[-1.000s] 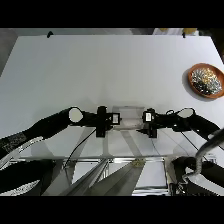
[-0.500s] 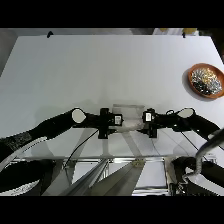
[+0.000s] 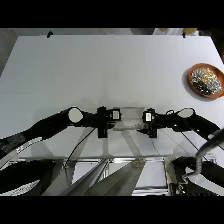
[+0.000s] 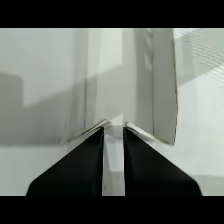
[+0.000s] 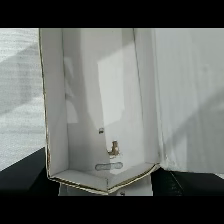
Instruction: Fold the box and place the chain.
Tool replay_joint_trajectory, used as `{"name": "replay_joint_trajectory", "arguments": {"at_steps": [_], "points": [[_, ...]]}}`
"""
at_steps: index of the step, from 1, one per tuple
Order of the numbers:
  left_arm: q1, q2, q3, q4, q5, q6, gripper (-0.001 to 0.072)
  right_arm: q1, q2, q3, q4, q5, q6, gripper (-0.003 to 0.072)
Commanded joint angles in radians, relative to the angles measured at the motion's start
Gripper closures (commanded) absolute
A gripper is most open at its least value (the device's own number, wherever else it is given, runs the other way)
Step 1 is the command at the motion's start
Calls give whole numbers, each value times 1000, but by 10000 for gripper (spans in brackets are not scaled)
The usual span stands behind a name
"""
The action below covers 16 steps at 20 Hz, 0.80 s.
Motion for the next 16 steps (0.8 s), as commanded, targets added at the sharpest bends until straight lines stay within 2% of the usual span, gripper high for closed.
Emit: {"name": "replay_joint_trajectory", "arguments": {"at_steps": [1, 2, 5, 7, 11, 16], "points": [[53, 100, 1, 255, -103, -462, 659, 0, 0, 0, 0, 0, 0, 391], [70, 135, 1, 325, -134, -596, 708, 0, 1, 0, 0, 0, 0, 391], [115, 248, 1, 573, -234, -1052, 707, 0, 1, 0, 0, 0, 0, 391], [138, 284, -1, 644, -299, -1238, 707, 0, 0, 0, 0, 0, 0, 391], [157, 248, -42, 546, -301, -1387, 701, 0, 1, 0, 0, 0, 0, 391], [153, 135, -63, 274, -200, -1383, 703, 0, 1, 0, 0, 0, 0, 391]]}}
